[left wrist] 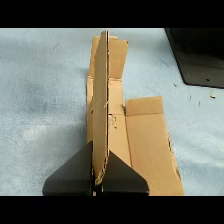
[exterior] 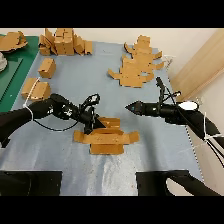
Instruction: Fold the box.
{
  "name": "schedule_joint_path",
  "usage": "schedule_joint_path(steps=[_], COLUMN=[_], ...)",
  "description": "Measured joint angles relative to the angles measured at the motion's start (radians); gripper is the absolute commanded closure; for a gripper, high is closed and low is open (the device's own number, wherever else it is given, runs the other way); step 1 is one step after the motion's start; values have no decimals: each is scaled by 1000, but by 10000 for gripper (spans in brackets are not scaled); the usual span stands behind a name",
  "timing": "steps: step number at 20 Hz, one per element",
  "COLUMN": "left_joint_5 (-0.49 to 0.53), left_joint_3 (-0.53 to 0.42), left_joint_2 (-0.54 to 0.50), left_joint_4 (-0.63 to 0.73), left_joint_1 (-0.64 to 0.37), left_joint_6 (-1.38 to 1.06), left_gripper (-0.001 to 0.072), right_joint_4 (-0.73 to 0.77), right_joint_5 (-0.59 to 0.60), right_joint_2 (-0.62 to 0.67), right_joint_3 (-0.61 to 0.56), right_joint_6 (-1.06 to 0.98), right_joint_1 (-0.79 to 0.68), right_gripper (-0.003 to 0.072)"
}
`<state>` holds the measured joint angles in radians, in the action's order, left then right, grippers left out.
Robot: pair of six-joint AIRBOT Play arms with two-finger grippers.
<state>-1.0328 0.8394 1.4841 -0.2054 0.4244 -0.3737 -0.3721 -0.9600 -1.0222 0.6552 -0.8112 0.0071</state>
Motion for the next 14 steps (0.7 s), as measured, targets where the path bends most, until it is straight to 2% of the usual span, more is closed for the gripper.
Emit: schedule_joint_path(steps=[5,6,9,12,14], left_joint_5=[-13,-13,-14,-14,-14], left_joint_3=[0,0,0,0,0], left_joint_2=[10,10,11,11,11], left_joint_4=[-3,-3,-4,-4,-4], left_joint_1=[0,0,0,0,0], left_joint_6=[5,7,7,7,7], left_gripper=[697,697,697,697,697], right_joint_4=[0,0,-2,-22,-107], right_joint_5=[0,0,-2,-8,-8], right_joint_2=[0,0,10,71,148], right_joint_3=[0,0,0,0,0], right_joint_6=[0,0,16,29,-4], right_joint_1=[0,0,0,0,2], right_gripper=[609,689,684,684,685])
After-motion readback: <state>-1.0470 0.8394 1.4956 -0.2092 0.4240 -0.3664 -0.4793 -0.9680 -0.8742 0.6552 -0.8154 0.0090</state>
